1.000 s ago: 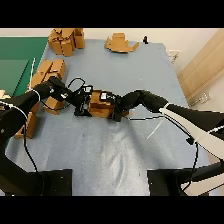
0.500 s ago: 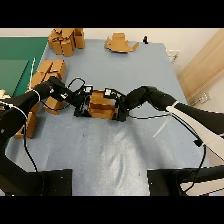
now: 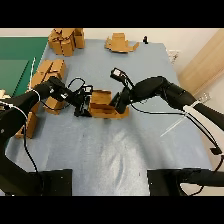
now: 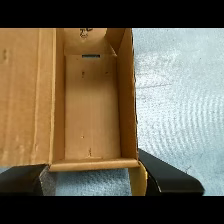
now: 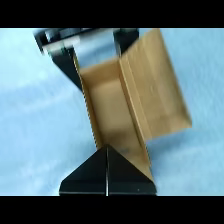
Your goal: Fold the box.
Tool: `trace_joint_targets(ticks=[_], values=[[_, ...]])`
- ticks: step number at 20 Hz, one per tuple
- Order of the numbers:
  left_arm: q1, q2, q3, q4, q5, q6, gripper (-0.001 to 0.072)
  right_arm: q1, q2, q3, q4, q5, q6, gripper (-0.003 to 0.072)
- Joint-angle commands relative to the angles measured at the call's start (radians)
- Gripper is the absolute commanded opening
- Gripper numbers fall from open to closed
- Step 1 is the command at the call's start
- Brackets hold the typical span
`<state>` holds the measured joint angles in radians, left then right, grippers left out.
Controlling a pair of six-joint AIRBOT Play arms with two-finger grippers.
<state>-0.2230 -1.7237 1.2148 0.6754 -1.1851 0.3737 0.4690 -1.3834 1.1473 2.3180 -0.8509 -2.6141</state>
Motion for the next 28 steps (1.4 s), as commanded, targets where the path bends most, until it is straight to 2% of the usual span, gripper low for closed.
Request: trace_joint_targets(ticks=[1,4,8,12,17,19,23,25,28], values=[[0.0,0.0,0.0,0.001,0.0,0.0,0.0523,0.026,-0.055,0.063,0.14,0.124,-0.03,0.0007],[0.0,0.0,0.0,0.001,0.0,0.0,0.0522,0.023,-0.226,0.239,0.138,0.116,0.026,0.0006],[-0.001,0.0,0.0,0.001,0.0,0.0,0.0523,0.016,-0.452,0.457,0.043,0.002,0.178,0.0007],[0.0,0.0,0.0,0.001,0.001,0.0,0.0523,-0.009,-0.57,0.538,-0.044,-0.112,0.397,0.0007],[0.0,0.0,0.0,0.001,0.002,0.0,0.0523,-0.032,-0.601,0.558,-0.062,-0.366,0.486,0.0006],[-0.001,0.0,0.001,0.001,0.008,0.0,0.0523,-0.034,-0.601,0.561,-0.063,-0.419,0.484,0.0006],[-0.001,0.0,0.0,0.001,0.008,0.0,0.0523,-0.034,-0.597,0.598,-0.079,-0.344,0.46,0.0006],[-0.001,0.0,0.0,0.001,0.007,0.0,0.0522,-0.034,-0.573,0.628,-0.138,-0.27,0.46,0.0006],[0.0,0.0,0.0,0.001,0.006,0.0,0.0523,-0.04,-0.497,0.653,-0.224,-0.235,0.475,0.0005]])
